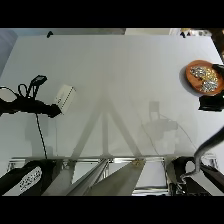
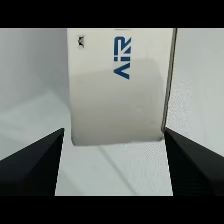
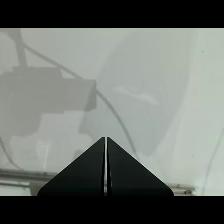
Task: Fold the box and place the chain.
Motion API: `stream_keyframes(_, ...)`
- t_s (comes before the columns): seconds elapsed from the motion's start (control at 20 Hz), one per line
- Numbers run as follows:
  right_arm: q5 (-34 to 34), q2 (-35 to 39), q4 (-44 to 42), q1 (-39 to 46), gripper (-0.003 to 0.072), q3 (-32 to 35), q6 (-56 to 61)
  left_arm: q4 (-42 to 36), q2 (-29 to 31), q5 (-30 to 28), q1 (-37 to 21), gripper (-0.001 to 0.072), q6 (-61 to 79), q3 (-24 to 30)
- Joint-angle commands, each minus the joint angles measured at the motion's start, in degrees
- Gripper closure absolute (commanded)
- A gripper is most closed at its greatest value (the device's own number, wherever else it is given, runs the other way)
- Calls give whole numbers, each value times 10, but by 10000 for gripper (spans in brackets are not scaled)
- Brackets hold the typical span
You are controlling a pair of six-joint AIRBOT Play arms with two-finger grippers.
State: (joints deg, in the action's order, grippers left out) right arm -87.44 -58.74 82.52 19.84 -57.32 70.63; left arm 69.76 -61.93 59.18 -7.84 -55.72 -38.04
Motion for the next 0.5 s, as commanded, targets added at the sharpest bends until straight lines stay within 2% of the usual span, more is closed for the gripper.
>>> stream_keyframes(0.0,0,0,0,0,668,0,0,5,53,24,0,9,0,0)
stream_keyframes(0.2,0,0,0,0,668,0,0,2,121,101,0,10,0,0)
stream_keyframes(0.45,0,0,0,0,668,0,0,1,150,108,0,10,-1,0)
